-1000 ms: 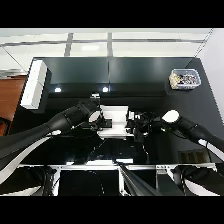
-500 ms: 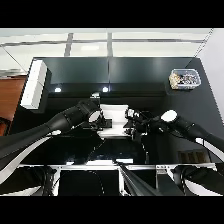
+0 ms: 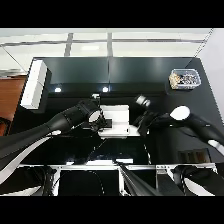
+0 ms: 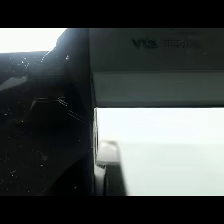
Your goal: Fold the box and place the chain.
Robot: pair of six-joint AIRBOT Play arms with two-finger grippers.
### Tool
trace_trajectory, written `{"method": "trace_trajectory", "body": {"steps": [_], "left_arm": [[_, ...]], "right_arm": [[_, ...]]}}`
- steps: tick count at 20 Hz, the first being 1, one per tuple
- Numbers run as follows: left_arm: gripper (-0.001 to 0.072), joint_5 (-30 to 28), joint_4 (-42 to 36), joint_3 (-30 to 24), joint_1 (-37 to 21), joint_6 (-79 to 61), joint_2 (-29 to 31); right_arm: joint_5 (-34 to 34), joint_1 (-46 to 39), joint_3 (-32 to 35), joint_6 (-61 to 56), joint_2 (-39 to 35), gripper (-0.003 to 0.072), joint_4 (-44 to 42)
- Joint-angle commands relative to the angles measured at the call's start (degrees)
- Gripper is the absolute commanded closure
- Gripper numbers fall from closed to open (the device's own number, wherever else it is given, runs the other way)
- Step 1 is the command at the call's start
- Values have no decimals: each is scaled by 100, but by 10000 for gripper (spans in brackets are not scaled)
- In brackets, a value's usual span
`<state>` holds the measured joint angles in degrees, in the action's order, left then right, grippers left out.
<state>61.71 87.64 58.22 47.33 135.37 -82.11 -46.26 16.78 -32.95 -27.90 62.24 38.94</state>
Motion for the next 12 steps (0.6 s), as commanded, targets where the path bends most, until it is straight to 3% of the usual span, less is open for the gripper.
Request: {"method": "trace_trajectory", "body": {"steps": [1,3,6,10,12], "left_arm": [[682,28,15,7,0,-9,2],[683,24,13,7,0,-9,2],[682,24,13,7,0,-9,2],[683,26,0,7,0,-9,2],[682,26,-7,7,0,-9,2]], "right_arm": [[-267,-1381,-162,-3921,-841,673,1950],[-531,-2184,-55,-4516,-861,673,1808],[-669,-2599,459,-4990,-638,673,1725],[-1325,-2247,953,-3731,63,673,-201],[-1198,-1746,951,-3410,420,672,-767]]}}
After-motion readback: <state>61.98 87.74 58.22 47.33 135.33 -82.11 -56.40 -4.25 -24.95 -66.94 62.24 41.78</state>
